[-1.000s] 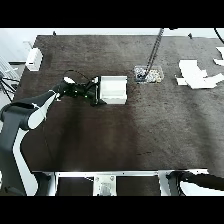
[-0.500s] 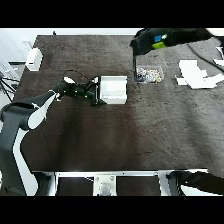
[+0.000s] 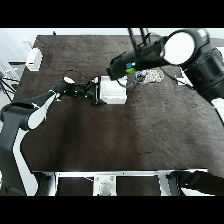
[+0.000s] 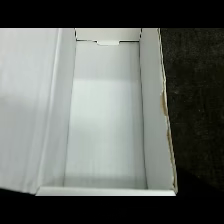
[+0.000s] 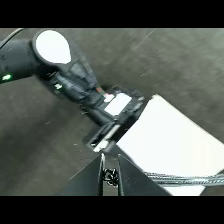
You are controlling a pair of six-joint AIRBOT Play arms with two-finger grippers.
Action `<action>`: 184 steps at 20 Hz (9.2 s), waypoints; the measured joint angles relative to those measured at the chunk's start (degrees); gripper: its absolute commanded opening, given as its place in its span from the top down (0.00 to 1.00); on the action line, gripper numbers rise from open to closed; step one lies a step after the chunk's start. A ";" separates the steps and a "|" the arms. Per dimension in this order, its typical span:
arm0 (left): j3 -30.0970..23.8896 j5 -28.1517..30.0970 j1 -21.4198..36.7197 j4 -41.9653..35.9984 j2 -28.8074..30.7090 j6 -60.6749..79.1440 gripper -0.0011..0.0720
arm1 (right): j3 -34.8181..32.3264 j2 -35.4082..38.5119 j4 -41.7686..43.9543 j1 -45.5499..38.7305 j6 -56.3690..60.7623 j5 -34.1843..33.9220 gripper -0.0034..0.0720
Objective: Fold the box and place the chain.
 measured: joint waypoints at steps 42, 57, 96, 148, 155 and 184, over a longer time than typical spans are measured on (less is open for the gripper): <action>0.00 -0.20 0.00 0.00 0.00 0.02 0.29 | -16.02 -19.28 11.56 -6.21 -0.13 -29.81 0.38; 0.00 -0.17 0.00 -0.02 0.00 0.02 0.29 | -25.88 -11.98 4.57 -24.00 3.13 -27.58 0.22; 0.00 1.51 -0.04 -0.04 0.00 0.04 0.29 | -13.05 1.81 -12.24 -3.78 12.79 -21.73 0.95; 0.00 1.70 -0.07 0.00 0.00 0.02 0.29 | -13.00 3.32 -51.47 6.95 37.18 4.61 0.95; 0.00 1.70 -0.07 0.00 0.00 0.04 0.29 | -12.98 3.08 -49.48 10.64 39.82 -5.27 0.95; 0.00 1.70 -0.07 0.00 0.00 0.02 0.29 | -19.98 -14.10 -22.01 -2.36 30.62 -31.78 0.24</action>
